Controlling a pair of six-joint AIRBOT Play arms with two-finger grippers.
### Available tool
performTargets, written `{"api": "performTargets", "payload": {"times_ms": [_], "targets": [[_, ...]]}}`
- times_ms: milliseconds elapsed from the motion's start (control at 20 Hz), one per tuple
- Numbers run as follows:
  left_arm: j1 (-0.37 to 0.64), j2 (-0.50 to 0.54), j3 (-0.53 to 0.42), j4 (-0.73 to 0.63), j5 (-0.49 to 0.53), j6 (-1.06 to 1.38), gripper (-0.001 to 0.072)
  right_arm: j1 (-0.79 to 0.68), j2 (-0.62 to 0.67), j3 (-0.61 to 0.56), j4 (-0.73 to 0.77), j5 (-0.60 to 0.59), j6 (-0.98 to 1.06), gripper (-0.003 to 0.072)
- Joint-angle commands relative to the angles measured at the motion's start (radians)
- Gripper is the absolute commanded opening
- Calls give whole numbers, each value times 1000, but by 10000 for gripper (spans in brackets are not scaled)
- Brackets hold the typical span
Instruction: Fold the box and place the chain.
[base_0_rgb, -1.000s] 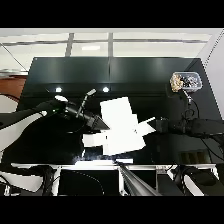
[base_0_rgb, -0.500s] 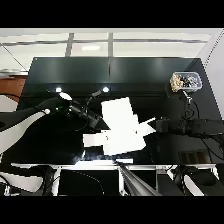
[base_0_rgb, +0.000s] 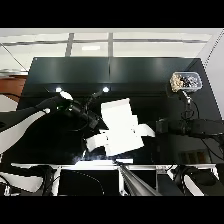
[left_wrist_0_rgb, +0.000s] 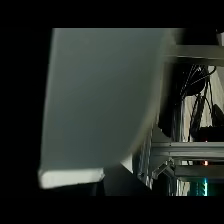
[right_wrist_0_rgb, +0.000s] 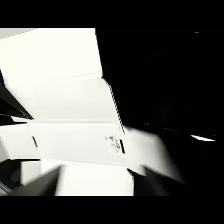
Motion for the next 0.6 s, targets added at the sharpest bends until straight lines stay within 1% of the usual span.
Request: {"api": "performTargets", "payload": {"times_ms": [0,50,150,300,400,550], "targets": [[-1,17,21,12,1,8,23,-18,1,1,-52,15,1,667],[-1,29,27,12,8,6,23,-27,1,4,-98,35,0,667],[-6,65,34,13,43,0,22,-49,1,20,-226,112,0,667],[-25,128,34,14,151,7,22,-78,1,48,-376,321,0,667],[-34,146,35,22,191,55,22,-82,1,55,-401,438,0,667],[-62,183,34,89,214,119,22,-84,1,55,-402,539,0,665]]}}
